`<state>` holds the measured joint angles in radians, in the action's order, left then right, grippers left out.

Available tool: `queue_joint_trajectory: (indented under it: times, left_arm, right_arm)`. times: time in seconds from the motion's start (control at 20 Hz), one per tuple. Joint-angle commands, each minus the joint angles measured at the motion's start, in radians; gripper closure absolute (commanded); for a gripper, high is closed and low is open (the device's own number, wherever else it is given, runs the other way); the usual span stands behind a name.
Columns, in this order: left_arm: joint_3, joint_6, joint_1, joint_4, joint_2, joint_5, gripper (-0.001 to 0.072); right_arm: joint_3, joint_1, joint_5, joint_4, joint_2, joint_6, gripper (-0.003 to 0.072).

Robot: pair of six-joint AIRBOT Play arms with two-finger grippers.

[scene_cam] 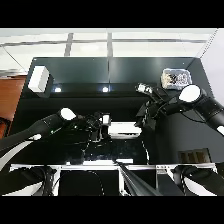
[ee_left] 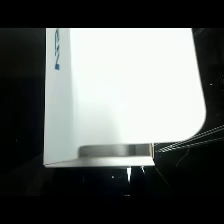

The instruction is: Fold the box and place the chain.

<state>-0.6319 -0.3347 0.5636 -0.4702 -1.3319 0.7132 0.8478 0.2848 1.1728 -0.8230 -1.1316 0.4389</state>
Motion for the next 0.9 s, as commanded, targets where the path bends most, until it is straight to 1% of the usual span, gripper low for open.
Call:
queue_joint_trajectory:
  times: [0.0,0.25,0.4,0.7,0.75,0.8,0.85]
  left_arm:
    - [0.0,0.0,0.0,0.0,-0.001,0.0,0.0361]
    - [0.0,0.0,0.0,0.0,-0.001,0.0,0.036]
    - [0.0,0.0,0.0,0.0,-0.001,0.0,0.036]
    - [0.0,0.0,0.0,0.0,-0.001,0.0,0.036]
    - [0.0,0.0,0.001,0.0,-0.001,0.0,0.036]
    - [0.0,0.0,0.001,0.0,-0.001,0.0,0.0359]
    - [0.0,0.0,0.001,0.0,-0.001,0.0,0.0359]
  right_arm:
    - [-0.009,0.034,0.002,-0.018,-0.001,-0.141,0.0149]
    - [-0.082,0.085,-0.058,-0.024,-0.001,-0.167,0.015]
    - [-0.084,0.109,-0.108,-0.025,-0.001,-0.201,0.0149]
    - [-0.084,0.11,-0.108,-0.024,-0.001,-0.201,0.0154]
    - [-0.084,0.11,-0.104,-0.023,0.0,-0.201,0.0285]
    - [-0.084,0.11,-0.104,-0.024,0.001,-0.201,0.0334]
    - [-0.084,0.11,-0.108,-0.023,0.002,-0.201,0.0336]
